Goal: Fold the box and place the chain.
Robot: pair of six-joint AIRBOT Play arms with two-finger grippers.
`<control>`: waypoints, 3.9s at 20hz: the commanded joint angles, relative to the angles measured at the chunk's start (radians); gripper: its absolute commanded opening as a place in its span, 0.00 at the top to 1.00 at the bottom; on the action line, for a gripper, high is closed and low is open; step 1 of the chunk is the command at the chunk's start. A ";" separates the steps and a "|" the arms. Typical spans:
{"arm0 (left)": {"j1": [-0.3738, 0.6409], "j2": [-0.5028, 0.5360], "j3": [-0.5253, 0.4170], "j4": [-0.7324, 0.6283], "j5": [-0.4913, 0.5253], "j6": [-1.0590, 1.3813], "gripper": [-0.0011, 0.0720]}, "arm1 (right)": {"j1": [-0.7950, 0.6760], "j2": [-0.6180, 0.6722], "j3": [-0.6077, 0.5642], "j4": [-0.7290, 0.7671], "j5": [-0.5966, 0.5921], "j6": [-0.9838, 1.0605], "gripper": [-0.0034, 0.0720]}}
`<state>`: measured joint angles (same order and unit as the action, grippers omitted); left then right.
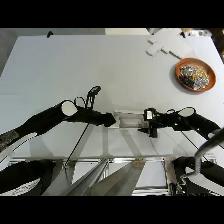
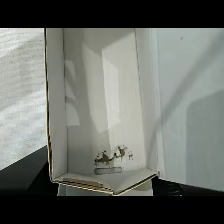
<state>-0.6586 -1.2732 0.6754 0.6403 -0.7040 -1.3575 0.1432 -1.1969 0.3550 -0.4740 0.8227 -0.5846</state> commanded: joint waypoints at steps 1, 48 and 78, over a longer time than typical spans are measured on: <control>-0.023 -0.027 0.044 0.071 -0.011 -0.095 0.37 | 0.000 0.000 0.000 0.000 0.000 0.000 0.43; -0.266 -0.439 0.629 0.749 -0.504 -0.948 0.57 | 0.000 0.000 0.000 0.000 0.000 0.000 0.43; -0.265 -0.421 0.629 0.765 -0.536 -1.041 0.94 | 0.000 0.000 0.000 0.000 0.000 0.000 0.43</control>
<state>-0.9291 -1.7035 1.3033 1.3994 -1.2396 -2.4035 0.1429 -1.1969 0.3550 -0.4725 0.8227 -0.5850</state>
